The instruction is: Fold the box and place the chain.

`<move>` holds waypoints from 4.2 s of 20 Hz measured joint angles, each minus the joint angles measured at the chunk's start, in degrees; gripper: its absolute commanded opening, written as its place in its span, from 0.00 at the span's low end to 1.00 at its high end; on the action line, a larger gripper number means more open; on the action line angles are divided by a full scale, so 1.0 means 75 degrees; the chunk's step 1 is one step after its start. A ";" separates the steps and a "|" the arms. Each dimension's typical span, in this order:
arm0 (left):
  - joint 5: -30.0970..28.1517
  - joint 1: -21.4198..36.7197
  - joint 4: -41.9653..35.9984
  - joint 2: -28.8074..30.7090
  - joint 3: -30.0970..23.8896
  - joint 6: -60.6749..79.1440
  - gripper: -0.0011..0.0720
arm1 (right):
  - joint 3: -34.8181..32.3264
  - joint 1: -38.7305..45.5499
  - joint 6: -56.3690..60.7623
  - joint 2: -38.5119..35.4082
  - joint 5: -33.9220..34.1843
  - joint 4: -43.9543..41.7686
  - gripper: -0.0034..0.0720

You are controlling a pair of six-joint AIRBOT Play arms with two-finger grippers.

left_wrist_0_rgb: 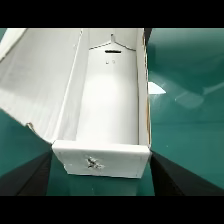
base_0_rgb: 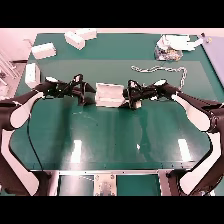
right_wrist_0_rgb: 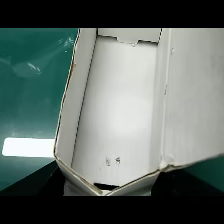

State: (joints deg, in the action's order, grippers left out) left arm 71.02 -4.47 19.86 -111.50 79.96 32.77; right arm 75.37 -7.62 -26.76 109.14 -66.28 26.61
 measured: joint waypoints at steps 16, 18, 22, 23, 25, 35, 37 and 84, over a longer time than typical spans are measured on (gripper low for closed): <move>-0.0087 -0.0376 0.0224 -0.0239 0.0000 -0.0694 1.00 | 0.0000 0.0000 -0.0003 0.0000 -0.0009 0.0006 0.81; -0.0035 -0.0399 0.0280 -0.0248 0.0000 -0.0828 1.00 | 0.0000 0.0000 -0.0003 0.0000 -0.0009 0.0006 0.81; 0.0003 -0.0408 0.0376 -0.0251 0.0000 -0.1067 1.00 | 0.0000 0.0000 -0.0006 0.0000 -0.0009 0.0006 0.81; -0.0003 -0.0411 0.0402 -0.0251 0.0000 -0.1125 1.00 | 0.0000 0.0000 -0.0006 0.0000 -0.0009 0.0006 0.81; -0.0052 -0.0414 0.0420 -0.0251 0.0000 -0.1285 1.00 | 0.0000 0.0000 -0.0006 0.0000 0.0000 0.0000 0.81; -0.0358 -0.0414 0.0332 -0.0274 0.0000 -0.1778 0.99 | 0.0000 0.0003 0.0003 0.0000 0.0012 -0.0003 0.81; -0.0277 -0.0414 0.0274 -0.0286 0.0000 -0.1591 0.99 | 0.0000 0.0003 0.0003 0.0000 -0.0006 0.0000 0.81; 0.0233 -0.0440 0.0210 -0.0396 0.0111 -0.1049 0.88 | 0.0000 0.0000 0.0000 0.0000 -0.0015 0.0006 0.81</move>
State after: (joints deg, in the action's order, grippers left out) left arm 72.77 -7.77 21.43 -114.48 80.79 24.91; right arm 75.37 -7.62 -26.76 109.14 -66.39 26.65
